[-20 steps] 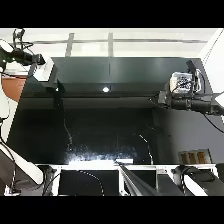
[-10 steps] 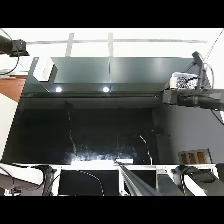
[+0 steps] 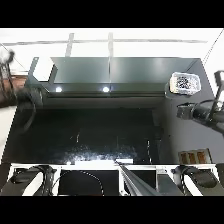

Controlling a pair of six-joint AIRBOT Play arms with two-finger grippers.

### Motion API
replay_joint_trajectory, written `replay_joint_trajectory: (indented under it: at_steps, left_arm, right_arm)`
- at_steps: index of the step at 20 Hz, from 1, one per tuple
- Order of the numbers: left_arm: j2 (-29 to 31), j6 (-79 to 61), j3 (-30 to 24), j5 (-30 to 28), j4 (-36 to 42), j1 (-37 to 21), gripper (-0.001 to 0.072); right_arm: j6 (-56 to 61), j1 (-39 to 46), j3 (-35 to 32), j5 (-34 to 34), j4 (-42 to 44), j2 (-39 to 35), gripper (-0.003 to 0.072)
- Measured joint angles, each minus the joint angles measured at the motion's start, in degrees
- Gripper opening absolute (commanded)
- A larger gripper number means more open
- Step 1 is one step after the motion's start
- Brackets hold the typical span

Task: Fold the box and place the chain.

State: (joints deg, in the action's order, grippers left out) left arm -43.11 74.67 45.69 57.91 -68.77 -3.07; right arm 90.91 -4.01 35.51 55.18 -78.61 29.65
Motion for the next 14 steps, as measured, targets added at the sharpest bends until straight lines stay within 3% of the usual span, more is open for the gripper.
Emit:
replay_joint_trajectory:
  at_steps: [2, 5, 9, 14]
  left_arm:
    - [8.2, 1.4, -9.4, -3.5, -0.3, 0.6, 0.0031]
    - [16.6, 3.0, -16.2, -5.4, -1.4, 0.5, 0.0032]
    - [21.6, 3.8, -19.2, -6.0, -2.3, 0.4, 0.0032]
    - [23.0, 4.1, -20.1, -6.3, -2.6, 0.4, 0.0032]
  right_arm:
    - [1.1, 0.0, -4.2, -3.5, -1.2, -1.1, 0.0039]
    - [2.0, 0.0, -7.0, -6.0, -2.0, -1.8, 0.0039]
    - [2.5, 0.0, -8.2, -7.2, -2.1, -2.1, 0.0039]
    - [2.7, 0.0, -8.6, -7.7, -2.3, -2.2, 0.0039]
